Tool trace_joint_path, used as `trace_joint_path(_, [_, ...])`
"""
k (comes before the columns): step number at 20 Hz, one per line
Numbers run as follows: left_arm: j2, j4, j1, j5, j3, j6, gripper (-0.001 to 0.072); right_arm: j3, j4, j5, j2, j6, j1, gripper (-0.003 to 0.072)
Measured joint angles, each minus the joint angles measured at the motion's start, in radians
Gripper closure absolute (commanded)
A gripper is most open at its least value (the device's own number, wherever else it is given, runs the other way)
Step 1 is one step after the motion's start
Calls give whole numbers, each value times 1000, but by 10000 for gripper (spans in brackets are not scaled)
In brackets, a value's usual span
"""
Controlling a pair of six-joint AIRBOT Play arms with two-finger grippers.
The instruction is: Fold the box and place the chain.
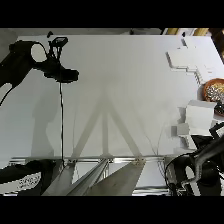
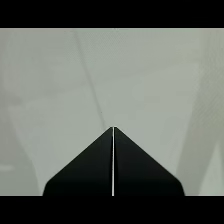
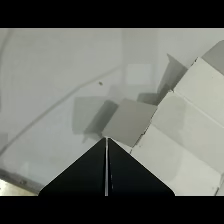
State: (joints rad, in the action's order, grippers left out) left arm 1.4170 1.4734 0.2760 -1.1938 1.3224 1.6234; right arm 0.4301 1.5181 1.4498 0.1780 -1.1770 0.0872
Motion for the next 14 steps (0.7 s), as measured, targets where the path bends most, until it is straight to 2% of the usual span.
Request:
trace_joint_path(5, [0, 0, 0, 0, 0, 0, 700, 0, 15, -24, 0, 24, 0, 664])
trace_joint_path(11, [0, 0, 0, 0, 0, 0, 700, 0, 9, -197, 0, 42, 0, 664])
trace_joint_path(14, [0, 0, 0, 0, 0, 0, 700, 0, -23, -303, -2, -40, 0, 663])
